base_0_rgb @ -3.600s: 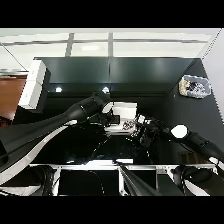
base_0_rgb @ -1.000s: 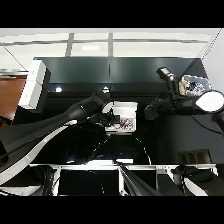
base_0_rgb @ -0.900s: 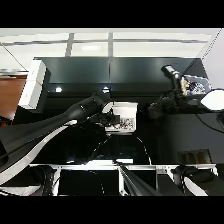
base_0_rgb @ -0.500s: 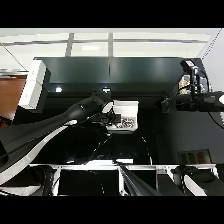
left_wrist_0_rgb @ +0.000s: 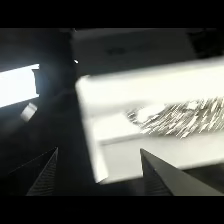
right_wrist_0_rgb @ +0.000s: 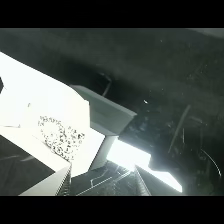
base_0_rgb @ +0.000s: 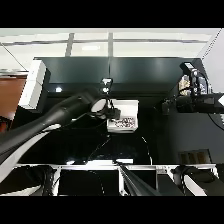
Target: Fold the box and place the chain.
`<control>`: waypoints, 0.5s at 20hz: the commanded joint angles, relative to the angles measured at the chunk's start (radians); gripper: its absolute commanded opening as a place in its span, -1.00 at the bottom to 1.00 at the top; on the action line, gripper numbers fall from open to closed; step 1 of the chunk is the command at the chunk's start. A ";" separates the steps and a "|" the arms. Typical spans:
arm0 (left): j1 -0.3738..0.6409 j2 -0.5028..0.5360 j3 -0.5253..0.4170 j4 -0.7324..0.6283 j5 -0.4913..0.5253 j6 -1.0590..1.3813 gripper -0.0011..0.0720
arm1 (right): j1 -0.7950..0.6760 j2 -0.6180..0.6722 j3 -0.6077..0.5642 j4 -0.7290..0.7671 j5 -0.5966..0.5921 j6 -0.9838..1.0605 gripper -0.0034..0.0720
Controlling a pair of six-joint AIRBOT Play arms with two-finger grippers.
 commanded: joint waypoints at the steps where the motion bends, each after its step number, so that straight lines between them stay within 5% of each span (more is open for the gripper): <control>1: 0.101 0.159 -0.090 0.104 -0.061 0.206 0.61 | 0.000 0.001 -0.002 -0.001 -0.001 0.003 0.28; 4: 0.359 0.270 -0.280 -0.101 0.088 0.326 0.61 | 0.000 0.001 -0.002 -0.001 -0.009 0.034 0.28; 6: 0.542 0.281 -0.398 -0.498 0.208 0.661 0.61 | 0.000 0.001 -0.002 -0.001 -0.023 0.068 0.28; 8: 0.658 0.222 -0.472 -0.874 0.146 1.173 0.61 | 0.000 0.001 -0.002 -0.001 -0.035 0.098 0.28; 10: 0.676 0.150 -0.504 -1.020 0.035 1.589 0.66 | 0.000 0.001 -0.002 -0.001 -0.040 0.120 0.28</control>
